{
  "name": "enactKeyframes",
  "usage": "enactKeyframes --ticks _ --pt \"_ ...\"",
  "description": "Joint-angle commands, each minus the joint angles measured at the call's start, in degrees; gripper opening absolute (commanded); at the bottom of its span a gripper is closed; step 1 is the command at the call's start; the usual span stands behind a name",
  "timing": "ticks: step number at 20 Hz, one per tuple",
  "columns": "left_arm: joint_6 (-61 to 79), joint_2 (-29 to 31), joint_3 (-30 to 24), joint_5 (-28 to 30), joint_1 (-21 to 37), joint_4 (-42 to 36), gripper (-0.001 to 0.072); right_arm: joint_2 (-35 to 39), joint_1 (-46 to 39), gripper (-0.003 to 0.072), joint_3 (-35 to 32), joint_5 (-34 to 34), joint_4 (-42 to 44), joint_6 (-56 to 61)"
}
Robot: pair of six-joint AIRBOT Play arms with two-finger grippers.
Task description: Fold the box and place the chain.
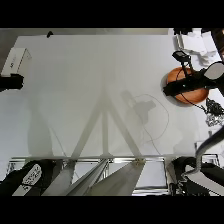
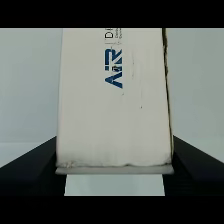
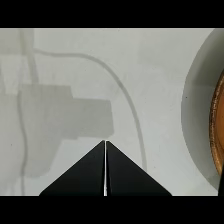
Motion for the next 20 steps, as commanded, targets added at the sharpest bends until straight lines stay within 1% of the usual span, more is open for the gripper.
enactKeyframes --ticks 1,2,3,4,6,10,11,12,13,14,17,20 --pt "-1.9 0.0 -9.4 11.4 0.2 -3.9 0.0004 0.0 0.0 0.0014 0.0 0.0 0.0 0.0" --pt "-1.8 -0.6 -13.1 14.1 0.0 -3.9 0.0005 0.0 0.0 0.0014 0.0 0.0 0.0 0.0" --pt "-1.6 -1.1 -15.6 15.9 0.0 -3.9 0.0006 0.0 0.0 0.0014 0.0 0.0 0.0 0.0" --pt "-1.5 -2.1 -17.2 16.4 0.0 -3.4 0.0007 0.0 0.0 0.0014 0.0 0.0 0.0 0.0" --pt "-1.3 -4.6 -18.2 15.5 0.0 -1.2 0.0007 0.0 0.0 0.0014 0.0 0.0 0.0 0.0" --pt "-1.2 -11.1 -18.2 15.0 0.0 -1.1 0.002 0.0 0.0 0.0014 0.0 0.0 0.0 0.0" --pt "-0.1 -11.8 -18.2 15.1 0.0 -0.7 0.005 0.0 0.0 0.0014 0.0 0.0 0.0 0.0" --pt "1.1 -11.5 -18.2 14.8 0.0 0.1 0.0221 0.0 0.0 0.0014 0.0 0.0 0.0 0.0" --pt "1.5 -10.5 -18.1 14.5 0.0 0.4 0.0488 0.0 0.0 0.0014 0.0 0.0 0.0 0.0" --pt "1.6 -9.0 -18.1 14.2 0.1 0.4 0.0702 0.0 0.0 0.0014 0.0 0.0 0.0 0.0" --pt "1.6 -2.2 -18.1 12.1 0.1 0.4 0.0701 0.0 0.0 0.0014 0.0 0.0 0.0 0.0" --pt "2.0 8.8 -18.1 10.1 0.1 0.4 0.07 0.0 0.0 0.0014 0.0 0.0 0.0 0.0"
